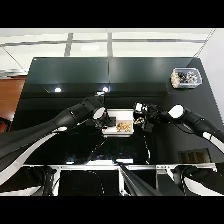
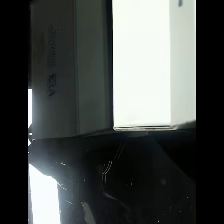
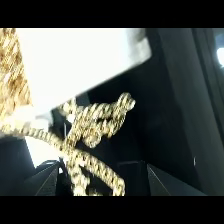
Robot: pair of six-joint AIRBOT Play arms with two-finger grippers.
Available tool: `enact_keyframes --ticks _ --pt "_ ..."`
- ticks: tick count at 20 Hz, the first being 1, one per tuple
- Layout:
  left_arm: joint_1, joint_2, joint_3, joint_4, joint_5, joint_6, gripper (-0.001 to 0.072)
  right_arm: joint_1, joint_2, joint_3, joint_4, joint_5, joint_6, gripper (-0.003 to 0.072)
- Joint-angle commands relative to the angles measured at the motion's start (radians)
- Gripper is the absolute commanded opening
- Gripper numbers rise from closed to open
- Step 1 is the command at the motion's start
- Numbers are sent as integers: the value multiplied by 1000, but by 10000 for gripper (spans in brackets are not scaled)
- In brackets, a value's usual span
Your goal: Fold the box and place the chain.
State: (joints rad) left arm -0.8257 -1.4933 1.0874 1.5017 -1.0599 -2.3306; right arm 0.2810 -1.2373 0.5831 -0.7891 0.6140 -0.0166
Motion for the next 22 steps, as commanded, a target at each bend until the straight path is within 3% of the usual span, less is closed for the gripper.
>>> enact_keyframes --ticks 1,3,4,6,9,13,18,22 --pt "0 0 1 0 1 0 28 -1 -29 5 0 -17 11 459" --pt "0 0 1 0 1 0 28 0 -28 5 -1 -12 43 72" --pt "0 0 1 0 1 0 28 0 -24 5 -1 -11 61 17" --pt "0 0 1 0 1 0 28 0 1 5 -16 -9 126 15" --pt "0 0 1 0 1 0 28 -1 99 5 -153 14 409 15" --pt "0 0 1 0 1 0 28 0 269 30 -285 211 650 15" --pt "0 0 1 0 1 0 28 0 435 170 -267 491 786 14" --pt "0 0 1 0 1 0 28 0 461 329 -88 636 807 14"
